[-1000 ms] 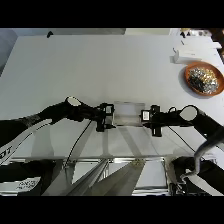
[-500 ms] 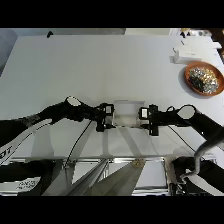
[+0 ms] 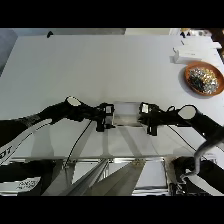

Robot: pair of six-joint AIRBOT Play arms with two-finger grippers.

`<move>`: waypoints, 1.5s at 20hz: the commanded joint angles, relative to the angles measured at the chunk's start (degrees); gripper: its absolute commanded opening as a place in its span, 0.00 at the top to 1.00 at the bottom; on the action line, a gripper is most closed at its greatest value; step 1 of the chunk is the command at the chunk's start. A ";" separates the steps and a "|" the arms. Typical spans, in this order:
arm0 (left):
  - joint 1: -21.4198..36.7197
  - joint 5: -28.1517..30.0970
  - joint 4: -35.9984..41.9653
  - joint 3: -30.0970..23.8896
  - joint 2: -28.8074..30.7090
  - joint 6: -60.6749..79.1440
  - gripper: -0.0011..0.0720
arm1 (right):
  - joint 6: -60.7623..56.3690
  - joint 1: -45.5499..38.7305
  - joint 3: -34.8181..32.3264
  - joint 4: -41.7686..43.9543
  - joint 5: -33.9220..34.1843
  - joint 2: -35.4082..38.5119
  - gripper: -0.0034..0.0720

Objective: Fold the box and place the chain.

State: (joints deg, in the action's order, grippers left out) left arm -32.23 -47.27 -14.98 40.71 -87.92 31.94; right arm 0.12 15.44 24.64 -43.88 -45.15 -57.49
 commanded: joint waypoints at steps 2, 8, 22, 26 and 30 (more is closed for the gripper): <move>0.00 -0.07 -0.04 0.00 0.04 -0.04 0.64 | -22.01 -4.24 0.00 -8.90 -5.33 8.41 0.92; 0.00 -0.07 -0.04 0.00 0.04 -0.02 0.64 | -61.37 -22.80 0.28 -11.04 -5.81 14.38 0.92; 0.00 -0.07 -0.04 0.00 0.04 -0.02 0.64 | -72.96 -24.41 -0.02 -11.80 -10.82 -0.50 0.93; 0.00 -0.09 -0.04 0.00 0.04 -0.04 0.64 | -68.59 -21.16 -0.02 -4.81 -11.02 -4.50 0.93; 0.00 -0.07 -0.04 0.00 0.04 -0.04 0.64 | -65.59 -19.32 -0.02 -0.68 -11.10 -4.61 0.93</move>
State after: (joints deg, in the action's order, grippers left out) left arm -32.23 -47.37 -15.03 40.71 -87.92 31.90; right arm -68.01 -5.17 24.64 -48.47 -55.94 -61.36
